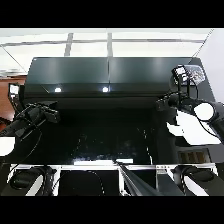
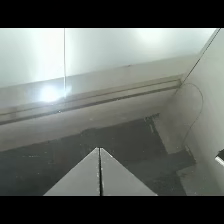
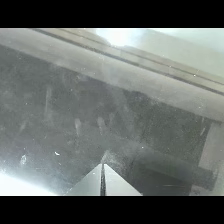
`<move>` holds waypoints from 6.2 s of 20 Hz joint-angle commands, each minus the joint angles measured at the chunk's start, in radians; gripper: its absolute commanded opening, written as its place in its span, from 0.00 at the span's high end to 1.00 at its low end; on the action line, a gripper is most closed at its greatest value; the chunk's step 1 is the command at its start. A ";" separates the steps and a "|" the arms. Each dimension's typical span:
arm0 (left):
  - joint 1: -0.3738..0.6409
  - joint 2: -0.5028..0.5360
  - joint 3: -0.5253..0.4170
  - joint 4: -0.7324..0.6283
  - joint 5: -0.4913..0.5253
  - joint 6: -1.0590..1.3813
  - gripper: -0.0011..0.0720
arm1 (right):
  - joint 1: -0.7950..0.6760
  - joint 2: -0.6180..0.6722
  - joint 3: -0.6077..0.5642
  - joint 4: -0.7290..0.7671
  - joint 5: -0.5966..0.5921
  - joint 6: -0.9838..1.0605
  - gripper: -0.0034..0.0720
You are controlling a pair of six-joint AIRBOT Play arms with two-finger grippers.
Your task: Fold the box and place the chain.
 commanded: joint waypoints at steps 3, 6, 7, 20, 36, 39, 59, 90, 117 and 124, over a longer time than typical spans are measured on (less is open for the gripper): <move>0.000 0.000 0.000 0.000 0.000 0.000 0.95 | 0.000 -0.001 0.000 0.000 0.000 0.000 0.94; 0.000 0.000 0.000 0.000 0.000 0.000 0.95 | 0.000 -0.001 0.000 0.000 0.000 0.000 0.94; 0.000 0.000 0.000 0.000 0.000 0.000 0.95 | 0.000 -0.001 0.000 0.000 0.000 0.000 0.94; -0.001 -0.002 0.000 -0.063 0.130 0.002 0.95 | 0.002 -0.002 0.000 0.173 -0.137 0.001 0.91; 0.001 -0.100 0.000 -0.082 -0.084 -0.050 0.02 | -1.060 -0.277 0.449 0.092 0.157 0.088 0.00; 0.001 -0.116 0.000 -0.082 -0.084 -0.050 0.02 | -1.095 -0.400 0.577 -0.002 0.356 0.037 0.00; 0.000 -0.131 0.000 -0.132 -0.084 -0.050 0.02 | -1.225 -0.741 0.631 0.093 0.751 -0.422 0.00; 0.000 -0.131 0.000 -0.135 -0.113 -0.049 0.02 | -0.523 -0.113 0.011 0.702 0.435 -0.399 0.94; 0.009 -1.111 0.507 -0.507 -0.942 0.514 0.20 | 0.256 -0.029 -0.330 1.021 -0.164 -0.573 0.94; 0.063 -1.162 0.619 -0.440 -1.056 0.534 0.22 | 0.256 -0.029 -0.330 1.021 -0.164 -0.565 0.94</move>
